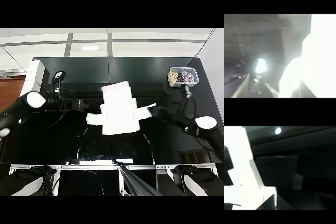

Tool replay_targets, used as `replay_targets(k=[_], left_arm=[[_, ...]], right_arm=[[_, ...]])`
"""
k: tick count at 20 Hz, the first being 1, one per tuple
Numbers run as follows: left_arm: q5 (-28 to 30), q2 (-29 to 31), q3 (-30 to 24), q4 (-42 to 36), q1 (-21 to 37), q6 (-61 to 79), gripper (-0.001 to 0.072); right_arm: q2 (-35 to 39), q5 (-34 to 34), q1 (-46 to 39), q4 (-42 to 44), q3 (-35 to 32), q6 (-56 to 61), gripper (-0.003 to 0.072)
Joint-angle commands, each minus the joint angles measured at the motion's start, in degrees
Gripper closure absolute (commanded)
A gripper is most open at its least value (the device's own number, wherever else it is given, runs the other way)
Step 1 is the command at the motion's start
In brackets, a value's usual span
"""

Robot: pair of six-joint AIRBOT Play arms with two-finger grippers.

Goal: Fold the box and place the chain.

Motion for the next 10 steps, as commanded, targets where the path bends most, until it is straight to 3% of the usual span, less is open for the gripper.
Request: replay_targets(k=[1,6,10], left_arm=[[-11.0,-10.8,6.0,-21.2,4.1,14.2,0.0009],[-17.6,-23.7,10.3,-26.1,5.2,19.3,0.0009],[-31.4,-29.2,10.4,-34.0,5.2,35.1,0.0012]], right_arm=[[1.1,-8.7,10.7,2.9,-2.6,0.0,0.0672],[1.1,-9.2,13.6,2.6,-2.6,0.0,0.0672],[1.1,-10.1,13.8,2.7,-2.6,0.0,0.0672]])
